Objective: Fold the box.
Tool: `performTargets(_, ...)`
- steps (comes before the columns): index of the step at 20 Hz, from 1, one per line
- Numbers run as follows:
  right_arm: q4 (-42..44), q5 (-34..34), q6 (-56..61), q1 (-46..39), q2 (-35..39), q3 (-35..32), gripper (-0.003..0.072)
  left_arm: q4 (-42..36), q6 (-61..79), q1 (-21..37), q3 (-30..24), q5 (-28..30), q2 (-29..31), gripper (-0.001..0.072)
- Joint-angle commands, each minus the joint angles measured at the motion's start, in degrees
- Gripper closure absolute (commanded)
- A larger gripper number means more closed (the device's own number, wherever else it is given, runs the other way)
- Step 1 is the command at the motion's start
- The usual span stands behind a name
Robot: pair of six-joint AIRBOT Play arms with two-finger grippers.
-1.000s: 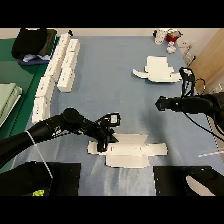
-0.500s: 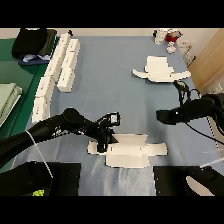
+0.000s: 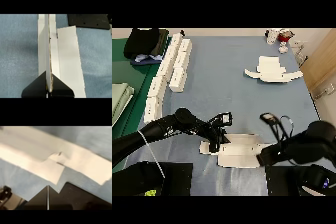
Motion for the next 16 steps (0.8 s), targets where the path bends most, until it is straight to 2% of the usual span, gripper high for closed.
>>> performTargets(1,-5.18,8.04,-1.84,18.82,0.26,-4.26,0.0346,0.02,0.00,0.07,0.04,0.00,0.00,0.0694)
performTargets(2,-9.05,8.66,-2.23,22.27,-1.36,-4.33,0.0122,0.04,0.00,0.07,0.04,0.02,-0.02,0.0694)
performTargets(3,-13.27,8.72,-2.25,24.92,-3.23,-4.31,0.0051,0.02,0.00,0.07,0.04,0.00,0.00,0.0694)
performTargets(4,-17.53,8.81,-2.29,26.84,-5.40,-4.31,0.0011,0.02,0.00,0.07,0.04,0.00,0.00,0.0694)
performTargets(6,-23.21,9.77,-2.43,28.28,-9.94,-4.31,0.0010,0.02,0.00,0.04,0.04,0.00,0.00,0.0694)
performTargets(9,-23.50,12.44,-5.40,28.28,-15.06,-4.31,0.0011,0.02,0.00,0.07,0.04,0.00,0.00,0.0694)
performTargets(13,-26.88,15.04,-5.68,28.26,-15.96,-3.98,0.0010,0.02,0.00,0.02,0.04,0.00,0.00,0.0694)
performTargets(16,-32.15,14.29,2.34,28.22,-15.89,-3.02,0.0011,0.02,0.00,0.02,0.04,0.00,0.00,0.0694)
